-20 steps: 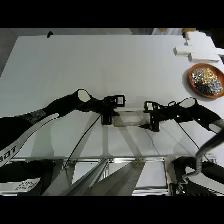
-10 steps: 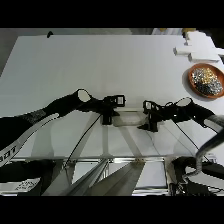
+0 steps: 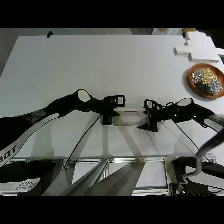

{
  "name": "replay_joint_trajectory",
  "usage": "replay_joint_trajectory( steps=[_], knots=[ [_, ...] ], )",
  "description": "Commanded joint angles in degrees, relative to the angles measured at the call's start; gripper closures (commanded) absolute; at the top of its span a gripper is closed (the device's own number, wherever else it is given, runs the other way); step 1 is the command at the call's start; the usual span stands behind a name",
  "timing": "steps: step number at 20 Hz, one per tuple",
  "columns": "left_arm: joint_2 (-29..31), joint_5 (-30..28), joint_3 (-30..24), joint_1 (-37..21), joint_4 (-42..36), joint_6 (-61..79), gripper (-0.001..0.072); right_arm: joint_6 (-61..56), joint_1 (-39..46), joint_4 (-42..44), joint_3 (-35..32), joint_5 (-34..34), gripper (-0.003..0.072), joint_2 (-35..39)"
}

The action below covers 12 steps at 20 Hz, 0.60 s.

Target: Fold the box and place the chain.

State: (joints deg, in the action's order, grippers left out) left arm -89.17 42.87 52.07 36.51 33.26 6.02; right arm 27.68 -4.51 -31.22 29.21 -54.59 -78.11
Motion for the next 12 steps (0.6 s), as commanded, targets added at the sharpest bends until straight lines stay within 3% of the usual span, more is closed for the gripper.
replay_joint_trajectory(
  steps=[1,12],
  knots=[
    [-0.04,0.00,-0.02,0.02,0.00,0.00,0.0696,2.32,-0.20,0.33,0.04,0.37,0.0049,-0.02],
    [-0.04,0.00,-0.02,0.02,0.00,0.00,0.0696,2.62,-0.17,0.26,-0.09,0.33,0.0010,0.74]
  ],
)
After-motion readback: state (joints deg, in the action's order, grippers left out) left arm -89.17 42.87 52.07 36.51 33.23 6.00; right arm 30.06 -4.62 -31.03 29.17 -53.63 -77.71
